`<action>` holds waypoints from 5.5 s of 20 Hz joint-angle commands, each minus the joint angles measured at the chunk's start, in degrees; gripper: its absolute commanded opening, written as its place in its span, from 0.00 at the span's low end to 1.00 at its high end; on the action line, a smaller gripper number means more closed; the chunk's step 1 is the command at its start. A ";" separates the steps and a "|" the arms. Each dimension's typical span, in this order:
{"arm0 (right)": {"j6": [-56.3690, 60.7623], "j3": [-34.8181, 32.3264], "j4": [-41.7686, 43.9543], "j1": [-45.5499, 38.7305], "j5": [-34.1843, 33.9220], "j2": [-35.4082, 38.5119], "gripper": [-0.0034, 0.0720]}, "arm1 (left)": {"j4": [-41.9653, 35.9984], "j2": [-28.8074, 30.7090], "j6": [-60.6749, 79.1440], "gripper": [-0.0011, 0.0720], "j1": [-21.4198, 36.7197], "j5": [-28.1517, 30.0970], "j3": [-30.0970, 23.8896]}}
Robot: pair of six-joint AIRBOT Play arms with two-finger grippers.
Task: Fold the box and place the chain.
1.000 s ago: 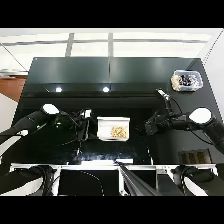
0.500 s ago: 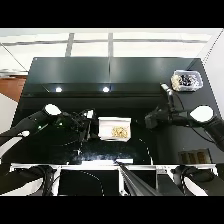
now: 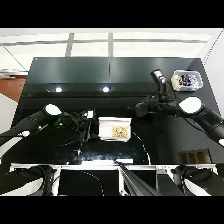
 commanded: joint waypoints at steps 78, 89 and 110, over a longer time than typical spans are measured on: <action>-15.76 0.11 -13.18 14.10 13.27 -3.30 0.57 | -0.31 -0.04 -1.07 0.68 -0.02 1.25 0.02; -15.54 0.11 -14.58 14.10 14.12 -3.30 0.57 | -0.31 -0.04 -1.07 0.68 -0.02 1.25 0.02; -15.10 0.11 -15.12 14.10 12.87 -3.30 0.71 | -0.31 -0.04 -1.07 0.68 -0.02 1.25 0.02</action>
